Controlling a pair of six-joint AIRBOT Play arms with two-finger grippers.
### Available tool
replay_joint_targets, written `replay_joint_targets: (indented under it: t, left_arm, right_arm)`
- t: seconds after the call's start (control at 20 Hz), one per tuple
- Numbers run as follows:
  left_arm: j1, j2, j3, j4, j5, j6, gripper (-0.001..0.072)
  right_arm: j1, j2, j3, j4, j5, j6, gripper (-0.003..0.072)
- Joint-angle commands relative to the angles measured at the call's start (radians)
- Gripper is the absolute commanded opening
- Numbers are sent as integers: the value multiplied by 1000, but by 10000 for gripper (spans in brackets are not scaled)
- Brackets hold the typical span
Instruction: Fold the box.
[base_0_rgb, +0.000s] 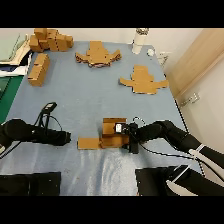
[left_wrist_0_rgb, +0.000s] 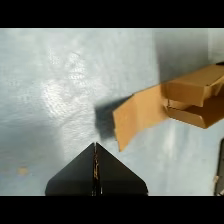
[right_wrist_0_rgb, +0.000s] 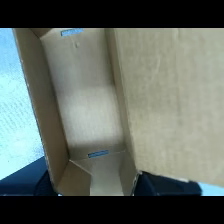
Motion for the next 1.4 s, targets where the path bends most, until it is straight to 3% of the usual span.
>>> replay_joint_targets:
  t: [0.0, 0.25, 0.5, 0.9, 1.35]
  left_arm:
    - [-72, -147, -21, -221, 93, 137, 12]
    - [-172, -270, -19, -234, 165, 134, 12]
    - [-174, -240, 36, -216, 129, 133, 12]
    - [-174, -132, 66, 53, 42, -81, 12]
    - [-177, -192, 64, -44, 103, -23, 12]
  right_arm:
    - [1, 0, 0, 0, 0, 0, 472]
    - [1, 0, 0, 0, 0, 0, 472]
    - [1, 0, 0, 0, 0, 0, 471]
    - [1, 0, 0, 0, 0, 0, 472]
    - [1, 0, 0, 0, 0, 0, 472]
